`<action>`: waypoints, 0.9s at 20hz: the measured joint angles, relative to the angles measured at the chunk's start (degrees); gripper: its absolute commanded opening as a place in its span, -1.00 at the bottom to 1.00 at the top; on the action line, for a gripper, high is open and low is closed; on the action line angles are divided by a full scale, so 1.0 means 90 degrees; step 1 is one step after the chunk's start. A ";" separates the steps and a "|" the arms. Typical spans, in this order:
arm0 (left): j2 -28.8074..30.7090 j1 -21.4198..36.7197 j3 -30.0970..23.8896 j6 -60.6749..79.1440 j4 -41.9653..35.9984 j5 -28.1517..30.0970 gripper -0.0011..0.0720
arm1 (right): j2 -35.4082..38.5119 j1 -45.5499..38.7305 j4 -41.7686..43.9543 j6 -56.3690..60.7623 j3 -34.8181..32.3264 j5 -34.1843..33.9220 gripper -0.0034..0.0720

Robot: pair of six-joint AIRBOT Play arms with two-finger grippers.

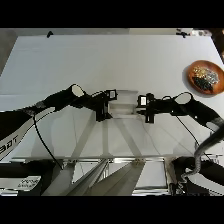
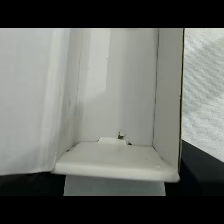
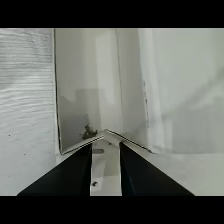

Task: Fold the box and place the chain.

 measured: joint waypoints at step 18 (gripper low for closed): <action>0.0002 0.0002 0.0000 -0.0002 0.0000 0.0005 -0.01 | -0.0316 0.0005 0.0833 -0.0194 0.0000 0.0095 -0.52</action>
